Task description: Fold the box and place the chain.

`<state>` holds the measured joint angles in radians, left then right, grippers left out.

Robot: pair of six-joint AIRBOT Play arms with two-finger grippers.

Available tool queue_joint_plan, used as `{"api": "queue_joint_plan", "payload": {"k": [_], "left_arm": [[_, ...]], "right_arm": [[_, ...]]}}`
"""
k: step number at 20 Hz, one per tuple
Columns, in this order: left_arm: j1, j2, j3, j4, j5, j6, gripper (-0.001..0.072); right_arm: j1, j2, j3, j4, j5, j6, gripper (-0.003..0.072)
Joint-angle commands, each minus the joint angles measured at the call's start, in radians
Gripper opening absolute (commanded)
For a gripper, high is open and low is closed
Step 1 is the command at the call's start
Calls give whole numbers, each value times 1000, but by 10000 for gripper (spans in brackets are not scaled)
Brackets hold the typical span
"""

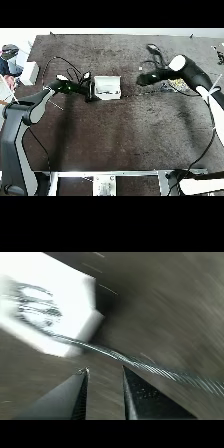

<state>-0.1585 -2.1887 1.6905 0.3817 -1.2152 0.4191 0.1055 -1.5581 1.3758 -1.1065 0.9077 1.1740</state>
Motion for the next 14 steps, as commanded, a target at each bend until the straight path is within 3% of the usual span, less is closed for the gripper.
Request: {"api": "queue_joint_plan", "payload": {"k": [1, 3, 4, 5, 10, 11, 14], "left_arm": [[-1, 0, 1, 0, 0, 0, 286], [-1, 0, 1, 0, 1, 0, 286], [-1, 0, 1, 0, 1, 0, 286], [-1, 0, 1, 0, 0, 0, 286], [-1, 0, 1, 0, 1, 0, 286], [-1, 0, 1, 0, 0, 0, 286], [-1, 0, 1, 0, 1, 0, 286]], "right_arm": [[-185, -1, -159, 0, -177, 166, 254], [-258, -8, -216, 23, -250, 219, 261], [-276, -20, -223, 48, -254, 217, 388], [-278, -32, -222, 53, -264, 213, 408], [-222, -97, -220, 150, -356, 154, 400], [-214, -108, -220, 154, -385, 154, 299], [-209, -138, -220, 218, -448, 154, 283]]}}
